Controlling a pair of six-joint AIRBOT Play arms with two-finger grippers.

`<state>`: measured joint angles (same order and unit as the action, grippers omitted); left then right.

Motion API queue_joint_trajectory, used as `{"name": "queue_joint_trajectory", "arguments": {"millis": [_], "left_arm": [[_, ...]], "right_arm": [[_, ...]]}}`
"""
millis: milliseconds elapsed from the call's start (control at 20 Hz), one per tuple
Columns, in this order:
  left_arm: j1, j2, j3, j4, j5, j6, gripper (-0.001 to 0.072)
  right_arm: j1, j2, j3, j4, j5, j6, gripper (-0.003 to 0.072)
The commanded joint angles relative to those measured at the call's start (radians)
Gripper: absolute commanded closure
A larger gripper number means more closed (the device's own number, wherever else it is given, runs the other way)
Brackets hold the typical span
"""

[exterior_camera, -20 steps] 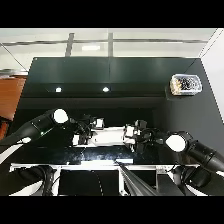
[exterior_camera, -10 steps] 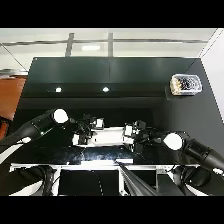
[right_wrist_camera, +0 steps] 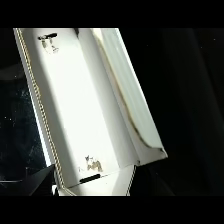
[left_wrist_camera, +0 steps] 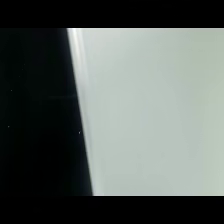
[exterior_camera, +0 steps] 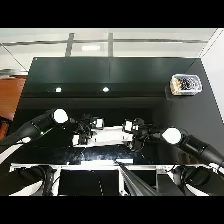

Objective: Fold the box and place the chain.

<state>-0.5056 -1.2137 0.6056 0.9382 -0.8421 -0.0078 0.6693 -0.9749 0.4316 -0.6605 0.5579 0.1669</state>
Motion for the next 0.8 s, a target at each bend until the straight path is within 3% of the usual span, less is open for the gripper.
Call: {"name": "queue_joint_trajectory", "arguments": {"millis": [0, 150, 750], "left_arm": [[0.000, 0.000, 0.001, 0.000, -0.001, 0.000, 0.0682], [0.000, 0.000, 0.001, 0.000, -0.001, 0.000, 0.0682], [0.000, 0.000, 0.001, -0.004, -0.003, 0.000, 0.0682]], "right_arm": [[-0.003, -0.020, 0.005, 0.079, 0.019, -0.089, -0.0009], [-0.003, -0.031, 0.005, 0.089, 0.067, -0.150, -0.0009], [-0.002, -0.128, 0.005, 0.156, 0.043, -0.281, -0.0009]]}}
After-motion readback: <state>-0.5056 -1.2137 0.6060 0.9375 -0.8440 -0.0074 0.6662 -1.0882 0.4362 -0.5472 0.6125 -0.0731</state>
